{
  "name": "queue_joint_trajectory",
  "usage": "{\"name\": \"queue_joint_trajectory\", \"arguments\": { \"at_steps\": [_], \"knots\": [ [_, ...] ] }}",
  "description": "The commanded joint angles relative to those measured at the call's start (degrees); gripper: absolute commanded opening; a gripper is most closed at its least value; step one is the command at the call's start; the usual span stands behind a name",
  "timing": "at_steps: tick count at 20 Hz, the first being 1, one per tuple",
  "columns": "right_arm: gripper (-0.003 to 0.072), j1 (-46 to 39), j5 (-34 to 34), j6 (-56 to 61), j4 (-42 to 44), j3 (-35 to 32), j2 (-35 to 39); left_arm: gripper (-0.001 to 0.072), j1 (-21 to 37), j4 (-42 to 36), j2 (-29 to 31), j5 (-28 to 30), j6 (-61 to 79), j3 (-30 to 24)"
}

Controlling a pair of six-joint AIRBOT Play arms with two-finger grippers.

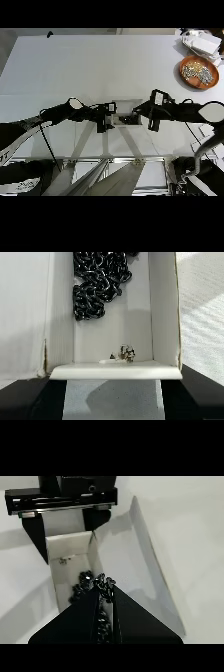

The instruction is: Fold the box and place the chain.

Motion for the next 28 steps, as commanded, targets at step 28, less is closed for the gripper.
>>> {"name": "queue_joint_trajectory", "arguments": {
  "at_steps": [28],
  "knots": [
    [0.0217,-15.1,-5.7,-12.3,-14.6,0.1,-18.9,0.0323,0.0,0.0,0.0,0.0,0.0,0.0]
  ]
}}
